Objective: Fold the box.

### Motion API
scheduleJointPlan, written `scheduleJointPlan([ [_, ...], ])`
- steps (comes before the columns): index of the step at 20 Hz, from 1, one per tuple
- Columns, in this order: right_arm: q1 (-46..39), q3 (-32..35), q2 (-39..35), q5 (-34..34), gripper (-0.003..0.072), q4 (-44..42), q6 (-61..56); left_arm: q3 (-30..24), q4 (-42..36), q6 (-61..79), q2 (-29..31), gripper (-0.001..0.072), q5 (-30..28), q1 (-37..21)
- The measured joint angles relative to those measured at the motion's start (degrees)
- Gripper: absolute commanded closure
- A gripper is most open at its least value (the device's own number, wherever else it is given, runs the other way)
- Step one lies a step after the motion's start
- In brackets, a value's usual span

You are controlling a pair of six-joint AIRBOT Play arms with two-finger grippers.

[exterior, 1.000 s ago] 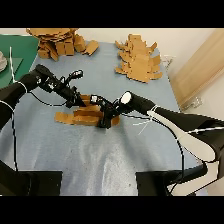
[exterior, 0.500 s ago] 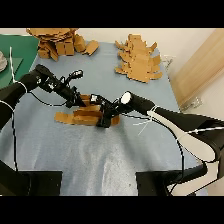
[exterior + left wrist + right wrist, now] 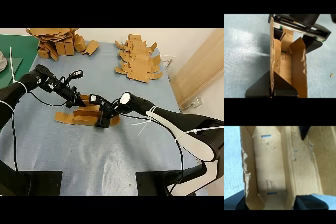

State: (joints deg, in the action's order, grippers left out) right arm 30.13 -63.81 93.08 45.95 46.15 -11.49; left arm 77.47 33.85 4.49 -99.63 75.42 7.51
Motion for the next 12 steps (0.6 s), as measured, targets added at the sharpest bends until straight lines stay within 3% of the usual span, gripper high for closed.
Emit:
scheduleJointPlan([
  [6, 0.24, 0.0, 0.24, -0.72, -0.0008, 0.13, 0.0, -0.02, -0.02, -0.02, 0.0, 0.0696, 0.02, 0.0],
  [10, 0.26, 0.0, 0.24, -0.9, 0.0054, 0.39, 0.0, 0.0, -0.02, -0.02, 0.0, 0.0696, 0.0, 0.0],
  [11, 0.26, -0.02, 0.24, -0.96, 0.0116, 0.55, 0.0, -0.02, -0.02, 0.0, 0.0, 0.0696, 0.02, 0.0],
  [12, 0.28, -0.02, 0.24, -0.92, 0.0273, 0.68, 0.0, 0.0, 0.0, 0.0, 0.0, 0.0696, 0.02, 0.0],
])
